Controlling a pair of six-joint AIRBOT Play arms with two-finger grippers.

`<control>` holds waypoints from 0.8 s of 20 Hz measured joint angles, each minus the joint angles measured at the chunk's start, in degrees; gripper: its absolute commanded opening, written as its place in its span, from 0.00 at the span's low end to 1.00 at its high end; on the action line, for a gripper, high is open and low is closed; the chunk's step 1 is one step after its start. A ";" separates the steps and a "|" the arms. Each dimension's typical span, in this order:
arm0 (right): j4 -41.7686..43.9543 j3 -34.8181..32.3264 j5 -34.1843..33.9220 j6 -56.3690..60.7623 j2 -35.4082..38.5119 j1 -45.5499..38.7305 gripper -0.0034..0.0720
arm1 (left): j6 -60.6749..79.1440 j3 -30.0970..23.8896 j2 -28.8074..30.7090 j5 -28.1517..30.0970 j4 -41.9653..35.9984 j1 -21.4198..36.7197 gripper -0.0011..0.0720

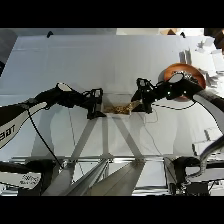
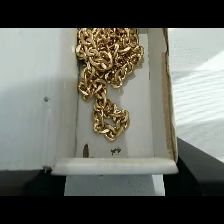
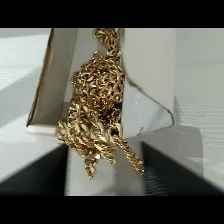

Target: Fold the box and place the chain.

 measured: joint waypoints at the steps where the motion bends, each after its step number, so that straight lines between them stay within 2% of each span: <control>1: 0.02 0.00 -0.15 -0.02 -0.02 0.09 0.31 | 0.00 0.00 0.00 0.00 0.00 0.00 0.55; 3: -0.09 0.00 -0.48 -0.02 -0.02 0.11 0.10 | -0.07 0.00 0.00 0.02 0.00 0.02 0.55; 4: -0.26 0.00 -0.50 -0.02 -0.02 0.13 0.06 | 0.00 0.00 0.00 0.02 0.00 0.02 0.55; 11: -4.50 0.00 -0.11 2.54 0.39 0.20 0.06 | 0.02 0.00 0.00 0.00 0.00 0.02 0.55; 16: -6.91 0.00 0.61 6.01 3.80 0.20 0.06 | 0.00 0.00 0.00 0.00 0.02 0.02 0.55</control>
